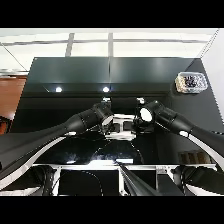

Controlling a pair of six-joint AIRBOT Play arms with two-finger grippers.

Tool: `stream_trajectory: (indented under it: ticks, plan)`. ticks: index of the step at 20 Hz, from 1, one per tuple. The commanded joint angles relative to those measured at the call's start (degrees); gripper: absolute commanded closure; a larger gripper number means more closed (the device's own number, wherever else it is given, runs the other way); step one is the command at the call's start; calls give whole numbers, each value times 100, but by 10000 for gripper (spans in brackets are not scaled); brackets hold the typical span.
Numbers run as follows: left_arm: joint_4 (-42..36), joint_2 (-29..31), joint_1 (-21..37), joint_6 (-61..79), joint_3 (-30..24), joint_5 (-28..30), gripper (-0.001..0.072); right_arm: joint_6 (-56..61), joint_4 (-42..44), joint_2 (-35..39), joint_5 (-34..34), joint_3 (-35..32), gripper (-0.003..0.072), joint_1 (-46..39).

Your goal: Fold the box and place the chain.

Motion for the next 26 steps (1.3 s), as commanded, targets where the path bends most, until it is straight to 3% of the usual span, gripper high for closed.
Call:
stream_trajectory:
  ticks: [1, 3, 4, 5, 9, 13, 15, 17, 19, 22, 24, 26]
  plan:
    - [-11, -2, 2, -2, 2, 15, 678, -11, 13, 2, -50, 4, 674, 4]
    - [-9, -2, 2, -2, 2, 15, 678, -11, 15, 4, -50, 4, 655, 2]
    - [-11, -2, 2, -2, 2, 15, 678, -11, 11, 15, -48, 4, 486, -13]
    - [-9, -2, 2, -2, 2, 15, 678, -129, 15, 35, -44, 4, 410, -31]
    - [-7, -4, 2, -2, 2, 37, 678, -938, 57, 605, 227, 4, 411, -216]
    - [-4, -9, 2, 0, 2, 37, 678, -1375, -249, 2076, 822, 4, 411, -487]
    - [11, -9, 2, -2, 2, 35, 678, -1250, -1416, 2815, 1169, -9, 411, -861]
    - [11, -9, 2, -2, 2, 33, 678, -885, -2857, 3237, 1082, -83, 412, -1665]
    - [11, -9, 2, 0, 2, 33, 678, -809, -3716, 3276, 413, -251, 412, -2686]
    - [11, -9, 2, -2, 2, 37, 678, -750, -3698, 3095, -1718, -745, 413, -4218]
    - [11, -9, 2, 0, 2, 35, 678, -437, -2900, 2623, -2870, -741, 413, -4992]
    - [11, -9, 2, 2, 2, 31, 678, -494, -1851, 1937, -3314, -380, 412, -5348]
